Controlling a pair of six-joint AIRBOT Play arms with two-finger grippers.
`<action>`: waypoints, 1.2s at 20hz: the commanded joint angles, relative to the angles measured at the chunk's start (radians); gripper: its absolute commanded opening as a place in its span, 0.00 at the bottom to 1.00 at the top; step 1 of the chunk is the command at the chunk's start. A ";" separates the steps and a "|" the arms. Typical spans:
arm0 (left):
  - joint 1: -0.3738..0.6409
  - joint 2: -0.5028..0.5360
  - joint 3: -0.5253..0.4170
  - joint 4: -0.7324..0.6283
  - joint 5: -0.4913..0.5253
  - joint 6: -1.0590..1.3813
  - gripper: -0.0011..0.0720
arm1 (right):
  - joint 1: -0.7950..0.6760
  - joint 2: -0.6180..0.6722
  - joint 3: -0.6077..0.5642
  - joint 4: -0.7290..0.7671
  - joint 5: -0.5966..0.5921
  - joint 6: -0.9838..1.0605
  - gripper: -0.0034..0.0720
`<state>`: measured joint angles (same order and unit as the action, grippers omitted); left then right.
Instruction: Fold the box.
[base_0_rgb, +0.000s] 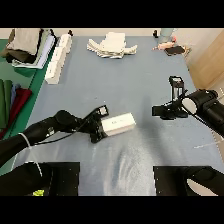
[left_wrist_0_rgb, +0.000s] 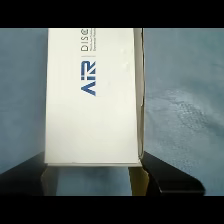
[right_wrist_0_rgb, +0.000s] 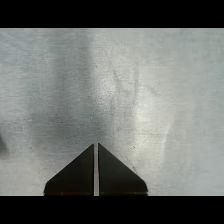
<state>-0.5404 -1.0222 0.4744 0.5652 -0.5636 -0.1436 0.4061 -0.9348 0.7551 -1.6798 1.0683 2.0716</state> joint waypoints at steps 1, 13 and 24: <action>0.189 0.129 0.027 0.285 0.053 -0.403 0.73 | -0.003 -0.007 0.005 -0.003 0.004 0.019 0.11; 0.857 -0.050 0.100 0.472 0.217 -0.735 0.73 | -0.003 -0.007 0.005 -0.005 -0.091 0.019 0.11; 0.833 -0.349 0.361 0.463 0.225 -0.718 0.73 | -0.003 -0.020 0.004 -0.005 -0.111 0.019 0.11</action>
